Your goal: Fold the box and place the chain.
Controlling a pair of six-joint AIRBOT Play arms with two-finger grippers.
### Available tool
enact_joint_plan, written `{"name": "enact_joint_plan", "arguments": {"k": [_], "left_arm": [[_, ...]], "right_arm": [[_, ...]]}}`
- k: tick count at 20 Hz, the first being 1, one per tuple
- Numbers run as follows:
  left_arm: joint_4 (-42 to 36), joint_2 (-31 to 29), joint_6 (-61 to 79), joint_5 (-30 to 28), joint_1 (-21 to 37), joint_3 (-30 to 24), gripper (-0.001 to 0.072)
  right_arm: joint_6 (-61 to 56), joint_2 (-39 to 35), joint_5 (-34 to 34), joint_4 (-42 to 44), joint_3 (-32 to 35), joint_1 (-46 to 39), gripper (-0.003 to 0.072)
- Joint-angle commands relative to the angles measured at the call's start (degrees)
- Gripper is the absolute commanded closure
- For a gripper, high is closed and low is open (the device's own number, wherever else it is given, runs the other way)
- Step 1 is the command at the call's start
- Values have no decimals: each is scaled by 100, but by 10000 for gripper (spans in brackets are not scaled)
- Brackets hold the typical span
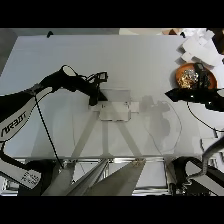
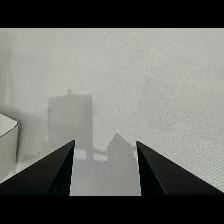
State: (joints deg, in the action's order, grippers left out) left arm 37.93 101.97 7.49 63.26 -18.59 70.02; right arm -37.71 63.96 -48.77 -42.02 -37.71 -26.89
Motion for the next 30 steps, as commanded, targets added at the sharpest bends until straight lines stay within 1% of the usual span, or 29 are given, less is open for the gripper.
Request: {"name": "enact_joint_plan", "arguments": {"k": [1, 5, 20, 22, 25, 27, 28, 29, 30], "left_arm": [[4, 42, 0, -50, 4, -2, 706], [2, 125, 2, -50, -9, -2, 707], [4, 144, 2, -90, -9, -2, 696], [4, 144, 2, -92, -7, -2, 696], [2, 144, 0, -90, -7, -2, 696], [2, 144, 2, -90, -9, -2, 696], [4, 144, 0, -90, -7, -2, 696], [2, 144, 0, -90, -9, -2, 696], [2, 144, 0, -90, -9, -2, 696]], "right_arm": [[0, -4, -9, 2, -2, -2, 289], [-2, -4, -11, 2, -2, -2, 289], [0, -4, -57, 92, -2, -2, 289], [87, -28, -363, 431, -9, 0, 289], [997, -160, -1285, 1005, -83, 59, 285], [1895, -352, -1657, 1434, -87, 262, 268], [2341, -452, -1829, 1506, -87, 409, 228], [2706, -549, -1915, 1488, -87, 579, 116], [3016, -614, -1958, 1484, -85, 743, 78]]}}
